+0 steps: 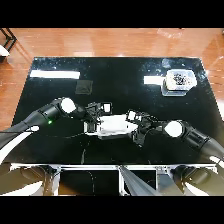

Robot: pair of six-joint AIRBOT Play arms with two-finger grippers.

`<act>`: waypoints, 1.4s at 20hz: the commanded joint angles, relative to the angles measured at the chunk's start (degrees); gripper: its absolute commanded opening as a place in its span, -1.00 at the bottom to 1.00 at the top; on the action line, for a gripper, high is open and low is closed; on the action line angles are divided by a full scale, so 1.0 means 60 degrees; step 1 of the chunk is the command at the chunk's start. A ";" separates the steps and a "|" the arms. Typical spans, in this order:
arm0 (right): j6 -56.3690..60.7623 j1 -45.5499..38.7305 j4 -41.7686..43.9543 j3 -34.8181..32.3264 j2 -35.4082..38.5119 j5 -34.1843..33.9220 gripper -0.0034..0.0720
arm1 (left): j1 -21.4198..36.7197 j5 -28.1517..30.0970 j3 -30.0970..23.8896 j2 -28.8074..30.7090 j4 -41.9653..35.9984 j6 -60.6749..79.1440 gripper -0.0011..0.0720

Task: Fold the box and place the chain.

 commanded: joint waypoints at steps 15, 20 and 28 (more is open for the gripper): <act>-0.2932 -0.0586 0.1566 0.0324 -0.0579 -0.0474 0.95 | 0.0004 -0.0015 -0.0004 -0.0004 -0.0004 0.0004 -0.90; -0.5202 -0.1067 0.3563 0.0484 -0.1271 0.1013 0.96 | 0.0004 -0.0015 -0.0004 -0.0004 -0.0004 0.0004 -0.90; -0.6200 -0.1064 0.3836 0.0484 -0.2124 0.1206 0.95 | 0.0004 -0.0015 -0.0004 -0.0004 -0.0004 0.0004 -0.90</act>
